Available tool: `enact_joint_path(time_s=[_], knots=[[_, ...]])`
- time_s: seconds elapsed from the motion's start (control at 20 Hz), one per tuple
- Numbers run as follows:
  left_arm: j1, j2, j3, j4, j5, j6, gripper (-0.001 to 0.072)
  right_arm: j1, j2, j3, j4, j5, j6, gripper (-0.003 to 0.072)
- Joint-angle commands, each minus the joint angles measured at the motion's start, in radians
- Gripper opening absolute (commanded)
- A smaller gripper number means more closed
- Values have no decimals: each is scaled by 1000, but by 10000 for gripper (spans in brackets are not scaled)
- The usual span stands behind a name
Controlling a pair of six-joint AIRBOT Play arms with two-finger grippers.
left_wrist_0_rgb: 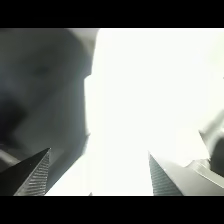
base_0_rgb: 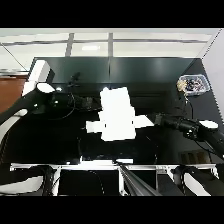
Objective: Fold the box and place the chain.
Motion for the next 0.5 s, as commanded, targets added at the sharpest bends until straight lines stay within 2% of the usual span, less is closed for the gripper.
enact_joint_path(time_s=[0.0, 0.15, 0.25, 0.3, 0.35, 0.4, 0.45], knots=[[3, -148, 73, -118, -126, 169, 711, 21, 4, -6, 4, -4, 6, 15], [-14, -257, 134, -126, -321, 288, 710, 21, 4, -6, 4, 17, 5, 15], [-42, -312, 177, -99, -418, 314, 669, 21, 4, -5, 4, 22, 6, 15], [-56, -323, 196, -59, -425, 315, 612, 21, 4, -5, 4, 22, 6, 15], [-72, -325, 214, 1, -422, 333, 602, 21, 4, -5, 4, 21, 6, 15], [-84, -325, 231, 57, -420, 349, 561, 21, 4, -5, 4, 21, 6, 16], [-93, -325, 245, 102, -417, 355, 459, 21, 4, -5, 3, 21, 6, 16]])
